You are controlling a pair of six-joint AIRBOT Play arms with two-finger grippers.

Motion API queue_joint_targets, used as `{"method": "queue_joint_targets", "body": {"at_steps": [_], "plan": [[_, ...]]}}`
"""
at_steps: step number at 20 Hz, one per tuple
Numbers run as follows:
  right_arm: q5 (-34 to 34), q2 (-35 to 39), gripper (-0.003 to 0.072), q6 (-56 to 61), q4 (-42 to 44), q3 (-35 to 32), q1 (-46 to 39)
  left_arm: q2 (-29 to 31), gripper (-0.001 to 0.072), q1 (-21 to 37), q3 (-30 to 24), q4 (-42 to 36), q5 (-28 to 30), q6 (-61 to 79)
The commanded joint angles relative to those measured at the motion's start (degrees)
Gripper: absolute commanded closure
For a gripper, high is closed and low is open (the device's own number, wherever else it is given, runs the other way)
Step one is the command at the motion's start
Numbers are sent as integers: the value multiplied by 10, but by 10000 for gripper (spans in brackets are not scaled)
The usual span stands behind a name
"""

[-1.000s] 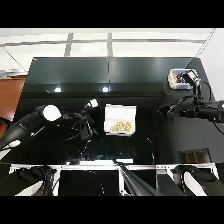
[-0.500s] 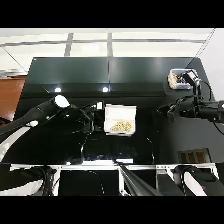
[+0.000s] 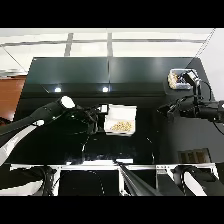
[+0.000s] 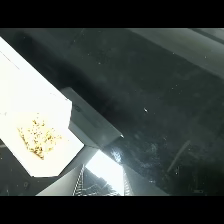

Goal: Fold the box and place the chain.

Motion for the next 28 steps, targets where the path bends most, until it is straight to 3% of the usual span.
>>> {"method": "queue_joint_targets", "body": {"at_steps": [1, 9, 10, 13, 14, 15, 16, 19, 21, 25, 28], "plan": [[0, 0, 392, 0, 0, 0, 0, -1, -4, -11, 1, -16, 20, 1], [-13, 0, 393, 0, 0, 0, 0, -1, 20, -36, 1, -25, 6, 2], [-18, 0, 393, 0, 0, 0, 0, -1, 51, -38, 1, -23, 9, 2], [-30, 0, 391, 0, 0, 0, 2, -1, 285, -40, 1, -23, 9, 1], [-38, 0, 324, 2, 0, 0, 7, -1, 332, -40, 1, -23, 11, 1], [-60, 0, 100, 22, 0, 0, 16, -1, 331, -40, 1, -23, 17, -9], [-99, 0, 29, 49, 0, 0, 31, 0, 331, -40, 1, -23, 25, -18], [-254, -16, 30, 138, 1, 0, 103, 0, 331, -40, 1, -23, 55, -49], [-313, -62, 31, 185, 1, 11, 160, 0, 331, -40, 1, -23, 54, -50], [-279, -196, 32, 187, 0, 75, 236, 0, 331, -40, 1, -23, 55, -50], [-193, -224, 34, 76, 0, 87, 244, 0, 331, -40, 1, -23, 55, -50]]}}
